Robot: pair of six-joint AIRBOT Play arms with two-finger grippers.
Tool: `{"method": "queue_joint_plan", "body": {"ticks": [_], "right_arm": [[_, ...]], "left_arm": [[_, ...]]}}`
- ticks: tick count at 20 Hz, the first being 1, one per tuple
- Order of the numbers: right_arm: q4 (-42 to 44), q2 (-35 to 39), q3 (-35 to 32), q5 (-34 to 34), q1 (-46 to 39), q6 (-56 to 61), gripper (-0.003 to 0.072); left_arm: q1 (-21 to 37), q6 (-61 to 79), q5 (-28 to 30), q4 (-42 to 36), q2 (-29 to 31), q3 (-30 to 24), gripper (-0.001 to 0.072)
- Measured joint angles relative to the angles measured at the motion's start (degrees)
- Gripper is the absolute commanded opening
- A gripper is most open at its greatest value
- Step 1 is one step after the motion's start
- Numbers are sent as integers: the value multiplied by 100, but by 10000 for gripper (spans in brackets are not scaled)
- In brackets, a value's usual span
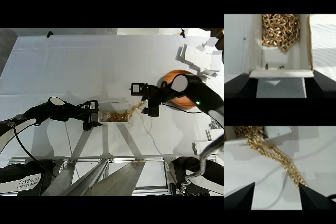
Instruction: Fold the box and place the chain.
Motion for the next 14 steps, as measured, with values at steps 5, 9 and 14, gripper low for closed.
{"method": "queue_joint_plan", "body": {"ticks": [5,9,14], "right_arm": [[981,-901,-44,-282,-55,-1528,685],[1427,-1373,-52,-533,-68,-2291,439],[1239,-1574,-48,-713,-72,-2277,7]], "left_arm": [[0,-2,0,0,0,0,314],[0,0,0,0,0,0,314],[0,-2,0,0,0,0,314]]}}
